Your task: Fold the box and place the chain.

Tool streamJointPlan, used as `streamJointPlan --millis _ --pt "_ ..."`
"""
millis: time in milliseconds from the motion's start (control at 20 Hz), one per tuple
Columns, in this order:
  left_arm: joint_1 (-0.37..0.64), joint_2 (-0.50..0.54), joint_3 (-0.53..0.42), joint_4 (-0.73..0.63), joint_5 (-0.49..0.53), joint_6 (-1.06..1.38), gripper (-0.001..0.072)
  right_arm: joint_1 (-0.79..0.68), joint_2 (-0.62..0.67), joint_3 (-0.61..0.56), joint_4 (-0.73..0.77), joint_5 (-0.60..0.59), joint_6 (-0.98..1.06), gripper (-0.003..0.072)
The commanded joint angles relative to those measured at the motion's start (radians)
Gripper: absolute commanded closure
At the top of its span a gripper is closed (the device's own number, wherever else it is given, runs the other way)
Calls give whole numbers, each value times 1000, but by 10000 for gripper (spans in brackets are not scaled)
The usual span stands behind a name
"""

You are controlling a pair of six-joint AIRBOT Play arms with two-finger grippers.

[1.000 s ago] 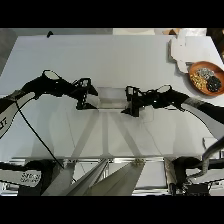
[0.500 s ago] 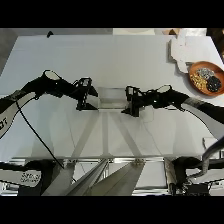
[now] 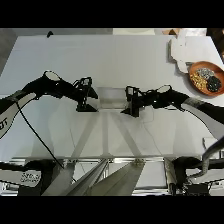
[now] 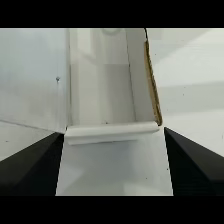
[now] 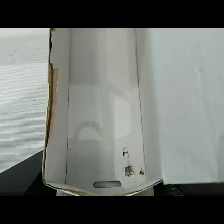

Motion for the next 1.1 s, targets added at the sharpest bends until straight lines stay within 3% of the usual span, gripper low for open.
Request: streamJointPlan --millis 0,100,400,900,1050 --pt "-12 -1 -57 -27 69 37 -1 0 0 1 2 -3 2 171" --pt "-21 -1 -85 -33 133 42 -1 0 0 1 3 -3 2 171" --pt "-26 -1 -86 -189 158 146 0 0 0 1 3 -3 2 171" --pt "-50 -24 -84 -163 177 147 2 0 0 1 3 -3 2 171" --pt "-79 -22 -84 -134 237 106 3 0 0 1 3 -3 2 171"
